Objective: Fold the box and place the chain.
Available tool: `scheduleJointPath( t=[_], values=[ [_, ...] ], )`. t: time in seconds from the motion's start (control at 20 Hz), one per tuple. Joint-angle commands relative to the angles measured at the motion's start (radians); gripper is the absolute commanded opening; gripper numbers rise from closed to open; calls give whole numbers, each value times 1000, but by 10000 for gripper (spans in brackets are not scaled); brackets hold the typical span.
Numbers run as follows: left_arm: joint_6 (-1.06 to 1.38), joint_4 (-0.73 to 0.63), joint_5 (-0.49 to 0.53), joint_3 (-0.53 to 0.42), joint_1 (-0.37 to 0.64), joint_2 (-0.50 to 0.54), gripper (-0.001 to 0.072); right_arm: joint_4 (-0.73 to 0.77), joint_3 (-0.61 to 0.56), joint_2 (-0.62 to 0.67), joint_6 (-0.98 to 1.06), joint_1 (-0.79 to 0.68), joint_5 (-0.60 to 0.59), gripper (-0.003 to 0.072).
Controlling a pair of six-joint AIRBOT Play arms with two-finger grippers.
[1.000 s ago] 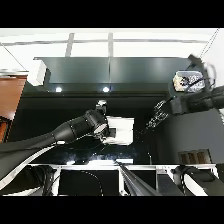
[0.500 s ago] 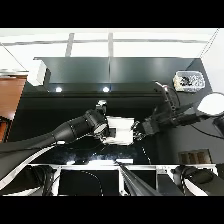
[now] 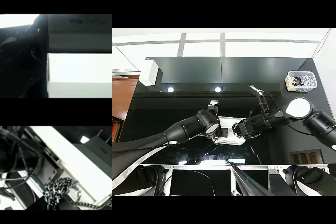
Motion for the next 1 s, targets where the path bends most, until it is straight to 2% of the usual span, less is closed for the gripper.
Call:
scheduleJointPath(
  t=[0.0, 0.05, 0.1, 0.15, 0.35, 0.45, 0.55, 0.65, 0.8, 0.85, 0.9, 0.95],
  values=[
    [0, 0, 0, 0, 1, 1, 27, -3, 0, -20, -6, 9, -21, 12],
    [0, 0, 0, 0, 1, 1, 27, -2, 0, -19, -6, 9, -21, 28],
    [0, 0, 0, 0, 1, 1, 27, -1, 2, -19, -6, 2, -16, 184],
    [0, 0, 0, 0, 1, 1, 27, 0, 5, -18, -6, -19, 13, 387],
    [0, 0, 0, 0, 1, 1, 27, -18, 26, 77, -95, -251, 219, 375],
    [0, 0, 0, 0, 1, 1, 27, -130, 16, 169, -158, -396, 254, 375],
    [0, 0, 0, 0, 1, 1, 27, -226, -50, 244, -207, -503, 168, 374],
    [0, 0, 0, 0, 1, 1, 27, -199, -164, 267, -278, -548, 32, 374],
    [0, 0, 0, 0, 1, 1, 27, -97, -309, 264, -446, -515, -135, 378],
    [0, 0, 0, 0, 1, 1, 27, -72, -338, 263, -544, -492, -146, 400],
    [0, 0, 0, 0, 1, 1, 27, -66, -360, 258, -626, -462, -145, 582],
    [0, 0, 0, 0, 1, 1, 27, -70, -374, 251, -677, -431, -144, 637]
  ],
)
